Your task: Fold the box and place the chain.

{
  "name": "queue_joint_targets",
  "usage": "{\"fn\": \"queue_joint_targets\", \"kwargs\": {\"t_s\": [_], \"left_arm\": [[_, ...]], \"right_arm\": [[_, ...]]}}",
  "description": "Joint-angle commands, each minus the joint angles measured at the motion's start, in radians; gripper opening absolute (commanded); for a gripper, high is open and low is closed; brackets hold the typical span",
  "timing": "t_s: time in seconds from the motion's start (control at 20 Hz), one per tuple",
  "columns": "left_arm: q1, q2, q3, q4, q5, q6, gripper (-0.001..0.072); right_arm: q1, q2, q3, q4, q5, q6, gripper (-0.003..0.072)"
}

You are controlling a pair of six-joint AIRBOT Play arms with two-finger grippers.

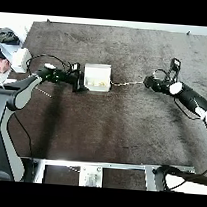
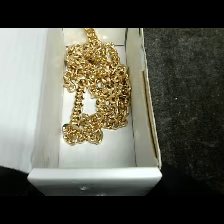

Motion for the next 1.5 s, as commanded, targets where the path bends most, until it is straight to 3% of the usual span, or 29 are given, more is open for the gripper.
{"fn": "queue_joint_targets", "kwargs": {"t_s": [0.0, 0.75, 0.85, 0.9, 1.0, 1.15, 1.45], "left_arm": [[0.000, 0.001, 0.000, 0.000, 0.000, 0.000, 0.0205], [0.000, 0.001, 0.000, 0.000, 0.000, 0.000, 0.0205], [0.000, 0.001, 0.000, 0.000, 0.000, 0.000, 0.0205], [0.000, 0.001, 0.000, 0.000, 0.000, 0.000, 0.0205], [0.000, 0.001, 0.000, 0.000, 0.000, 0.000, 0.0204], [0.000, 0.001, 0.000, 0.000, 0.000, 0.000, 0.0205], [0.000, 0.001, 0.000, 0.000, 0.000, 0.000, 0.0204]], "right_arm": [[-0.041, -0.070, -0.014, 0.063, -0.108, 0.019, 0.0383], [-0.032, -0.328, 0.219, 0.156, -0.151, 0.026, 0.0372], [-0.032, -0.351, 0.238, 0.163, -0.148, 0.026, 0.0146], [-0.032, -0.358, 0.242, 0.171, -0.148, 0.026, 0.0148], [-0.031, -0.351, 0.242, 0.179, -0.128, 0.026, -0.0015], [0.008, -0.282, 0.242, 0.180, -0.097, 0.006, -0.0016], [0.158, -0.003, 0.242, 0.171, -0.071, -0.133, -0.0016]]}}
